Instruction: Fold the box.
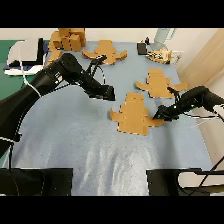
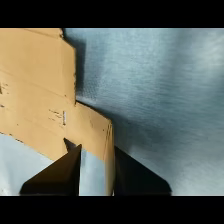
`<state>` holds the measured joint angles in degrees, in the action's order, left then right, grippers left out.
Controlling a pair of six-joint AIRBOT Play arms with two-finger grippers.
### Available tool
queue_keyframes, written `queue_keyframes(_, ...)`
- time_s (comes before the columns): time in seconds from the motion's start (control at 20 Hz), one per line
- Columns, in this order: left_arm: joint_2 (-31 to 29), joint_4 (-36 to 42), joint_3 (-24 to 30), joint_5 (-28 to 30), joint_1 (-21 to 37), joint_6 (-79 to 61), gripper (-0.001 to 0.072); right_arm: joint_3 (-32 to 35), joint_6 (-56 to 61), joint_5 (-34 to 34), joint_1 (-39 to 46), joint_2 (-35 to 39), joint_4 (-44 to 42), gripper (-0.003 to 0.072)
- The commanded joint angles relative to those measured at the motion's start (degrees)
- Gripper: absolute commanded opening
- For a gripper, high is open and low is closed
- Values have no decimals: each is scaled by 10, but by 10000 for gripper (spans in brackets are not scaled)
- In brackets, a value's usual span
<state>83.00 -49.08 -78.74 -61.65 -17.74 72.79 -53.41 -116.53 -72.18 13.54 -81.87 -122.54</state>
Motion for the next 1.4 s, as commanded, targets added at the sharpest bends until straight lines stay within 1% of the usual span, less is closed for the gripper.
queue_keyframes(0.0, 0, 1, 0, -10, 0, 33, 667, 8, -6, 27, -28, -9, 3, 162)
queue_keyframes(0.05, 0, 1, 0, -12, 2, 38, 667, 8, -20, 28, -37, -9, -3, 34)
queue_keyframes(0.1, 0, 1, 0, -17, 8, 49, 667, 8, -35, 28, -47, -9, -19, 8)
queue_keyframes(0.15, 0, 1, 0, -20, 16, 53, 667, 8, -57, 28, -61, -8, -40, 1)
queue_keyframes(0.25, 3, 2, 0, -31, 42, 64, 667, 9, -101, 28, -101, 0, -85, 1)
queue_keyframes(0.35, 14, 3, 0, -64, 79, 67, 668, 11, -111, 44, -155, 26, -89, 1)
queue_keyframes(0.45, 34, 4, 0, -96, 118, 66, 667, 30, -110, 88, -206, 67, -76, 1)
queue_keyframes(0.55, 58, 5, 4, -93, 152, 57, 668, 66, -103, 145, -249, 108, -65, 1)
queue_keyframes(0.65, 86, 28, 4, -89, 172, 26, 668, 103, -91, 183, -285, 139, -65, 1)
queue_keyframes(0.75, 118, 63, 4, -88, 173, -12, 668, 124, -78, 207, -316, 158, -65, 1)
queue_keyframes(0.85, 152, 99, 4, -89, 164, -43, 667, 129, -68, 219, -338, 162, -62, 1)
queue_keyframes(0.95, 180, 101, 4, -98, 156, -46, 667, 129, -67, 226, -346, 162, -62, 1)
queue_keyframes(1.1, 207, 105, 6, -144, 156, -56, 666, 129, -67, 229, -346, 162, -51, 1)
queue_keyframes(1.2, 208, 108, 7, -170, 156, -69, 667, 129, -67, 230, -346, 162, -38, 1)
queue_keyframes(1.3, 208, 130, 7, -198, 157, -92, 660, 129, -67, 237, -346, 162, -31, 1)
queue_keyframes(1.35, 208, 140, 7, -207, 157, -104, 552, 129, -67, 240, -346, 162, -31, 1)
